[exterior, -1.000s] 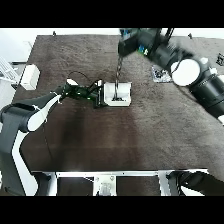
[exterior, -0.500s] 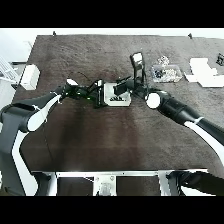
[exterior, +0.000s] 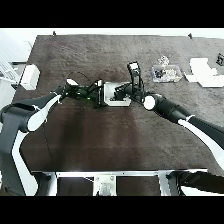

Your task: Fold the box and place the chain.

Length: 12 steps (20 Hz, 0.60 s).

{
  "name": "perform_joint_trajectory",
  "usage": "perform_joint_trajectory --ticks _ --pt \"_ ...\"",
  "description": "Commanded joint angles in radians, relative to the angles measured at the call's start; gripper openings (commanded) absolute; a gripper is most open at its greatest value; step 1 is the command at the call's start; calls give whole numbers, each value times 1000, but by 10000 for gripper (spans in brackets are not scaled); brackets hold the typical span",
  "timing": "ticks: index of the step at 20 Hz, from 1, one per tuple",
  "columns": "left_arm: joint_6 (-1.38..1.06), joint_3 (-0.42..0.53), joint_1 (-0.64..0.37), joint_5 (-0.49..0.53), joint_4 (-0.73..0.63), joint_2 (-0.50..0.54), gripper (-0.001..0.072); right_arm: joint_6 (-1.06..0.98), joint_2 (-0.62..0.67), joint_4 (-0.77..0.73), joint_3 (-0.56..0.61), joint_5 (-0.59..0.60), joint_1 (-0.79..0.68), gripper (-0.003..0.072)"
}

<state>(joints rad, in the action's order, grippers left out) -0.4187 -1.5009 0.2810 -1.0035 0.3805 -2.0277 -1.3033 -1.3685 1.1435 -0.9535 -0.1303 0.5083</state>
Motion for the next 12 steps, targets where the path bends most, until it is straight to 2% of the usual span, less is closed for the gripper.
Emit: perform_joint_trajectory --ticks 1,4,5,7,10,12 --pt "0 0 -1 0 0 0 347 7 91 60 -3 -1 -18 350" --pt "0 0 -1 0 0 0 347 31 196 125 -19 3 -97 345" --pt "0 0 -1 0 0 0 347 79 213 129 -33 3 -133 314" --pt "0 0 -1 0 0 0 347 156 213 129 -86 -13 -213 305" --pt "0 0 -1 0 0 0 347 288 156 119 -208 -149 -299 303" --pt "0 0 -1 0 0 0 347 457 81 38 -305 -315 -335 295"
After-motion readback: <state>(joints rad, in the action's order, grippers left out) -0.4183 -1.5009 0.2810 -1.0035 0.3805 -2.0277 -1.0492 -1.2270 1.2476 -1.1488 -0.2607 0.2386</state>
